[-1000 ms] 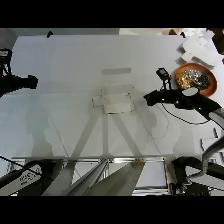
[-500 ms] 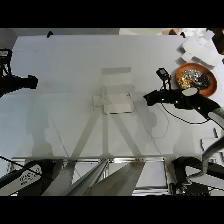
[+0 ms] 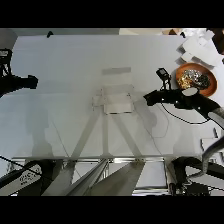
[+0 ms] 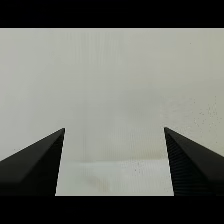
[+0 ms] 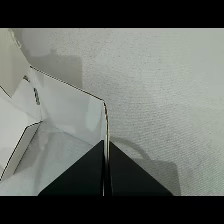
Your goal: Fold the box and place the chain.
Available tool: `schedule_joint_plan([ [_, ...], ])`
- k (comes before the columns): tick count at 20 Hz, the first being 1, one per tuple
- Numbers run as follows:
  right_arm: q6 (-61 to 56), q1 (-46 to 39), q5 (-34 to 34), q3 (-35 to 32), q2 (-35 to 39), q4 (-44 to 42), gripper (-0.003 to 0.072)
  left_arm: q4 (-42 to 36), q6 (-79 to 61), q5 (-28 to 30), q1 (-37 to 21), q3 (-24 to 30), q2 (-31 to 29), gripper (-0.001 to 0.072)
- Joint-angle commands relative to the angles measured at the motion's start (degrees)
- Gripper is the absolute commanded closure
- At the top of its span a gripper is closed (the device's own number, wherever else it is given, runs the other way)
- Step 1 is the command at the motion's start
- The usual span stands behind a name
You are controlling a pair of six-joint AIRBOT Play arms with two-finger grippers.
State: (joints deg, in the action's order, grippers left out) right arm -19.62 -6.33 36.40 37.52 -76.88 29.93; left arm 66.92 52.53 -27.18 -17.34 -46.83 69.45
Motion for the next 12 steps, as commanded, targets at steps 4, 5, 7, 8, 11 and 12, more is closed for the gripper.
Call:
schedule_joint_plan([
  [4,0.0,0.07,0.02,-0.02,-0.04,0.0,0.0674,-7.93,-1.6,-5.22,1.73,0.02,0.04,0.0164],
  [5,0.0,0.07,0.02,-0.02,-0.04,0.0,0.0674,-7.96,-3.69,-7.15,3.37,0.02,0.13,0.0166],
  [7,0.0,0.07,0.02,-0.02,-0.04,0.0,0.0674,-7.96,-7.61,-9.7,7.93,0.02,0.44,0.0215],
  [8,0.0,0.07,0.02,-0.02,-0.04,0.02,0.0674,-7.93,-9.6,-10.1,10.86,0.02,0.48,0.0216],
  [11,0.0,0.07,0.02,-0.02,-0.04,0.0,0.0674,-7.98,-14.49,-8.63,19.45,-0.33,0.48,0.0295],
  [12,0.0,0.07,0.0,-0.02,-0.04,0.0,0.0674,-8.0,-16.15,-8.5,21.9,-1.2,1.05,0.0295],
])
